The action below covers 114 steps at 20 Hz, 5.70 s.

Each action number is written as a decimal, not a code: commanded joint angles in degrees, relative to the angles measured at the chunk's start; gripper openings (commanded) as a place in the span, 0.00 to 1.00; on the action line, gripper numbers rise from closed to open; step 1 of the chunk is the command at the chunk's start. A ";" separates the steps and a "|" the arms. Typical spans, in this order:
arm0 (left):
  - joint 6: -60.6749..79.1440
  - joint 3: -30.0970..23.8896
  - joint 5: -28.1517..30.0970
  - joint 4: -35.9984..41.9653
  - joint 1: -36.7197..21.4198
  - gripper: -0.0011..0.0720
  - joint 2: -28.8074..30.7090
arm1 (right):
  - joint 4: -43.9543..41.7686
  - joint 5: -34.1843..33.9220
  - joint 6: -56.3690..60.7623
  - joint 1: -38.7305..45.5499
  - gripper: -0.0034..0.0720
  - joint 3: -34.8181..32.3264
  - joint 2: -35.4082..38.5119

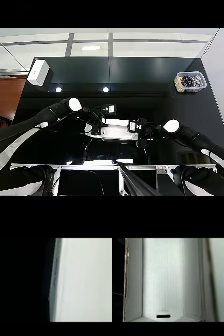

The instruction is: Fold the box and place the chain.

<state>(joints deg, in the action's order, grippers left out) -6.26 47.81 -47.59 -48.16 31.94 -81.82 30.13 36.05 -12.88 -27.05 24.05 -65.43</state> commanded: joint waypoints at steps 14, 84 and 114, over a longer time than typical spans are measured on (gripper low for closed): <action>0.00 0.04 -1.05 -0.04 -0.09 0.58 1.62 | 0.37 -0.07 -0.04 0.02 0.63 -0.02 -0.04; 4.44 -21.16 5.75 -4.52 -5.95 1.00 27.74 | 0.37 1.18 -1.05 0.02 0.10 -0.02 -0.04; 7.28 -17.84 6.01 3.43 0.85 0.50 17.44 | 0.35 1.18 -1.05 0.02 0.10 -0.02 -0.04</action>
<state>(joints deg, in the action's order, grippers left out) 1.10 29.93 -41.67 -45.76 32.77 -64.34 30.48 37.23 -13.96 -27.05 24.05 -65.45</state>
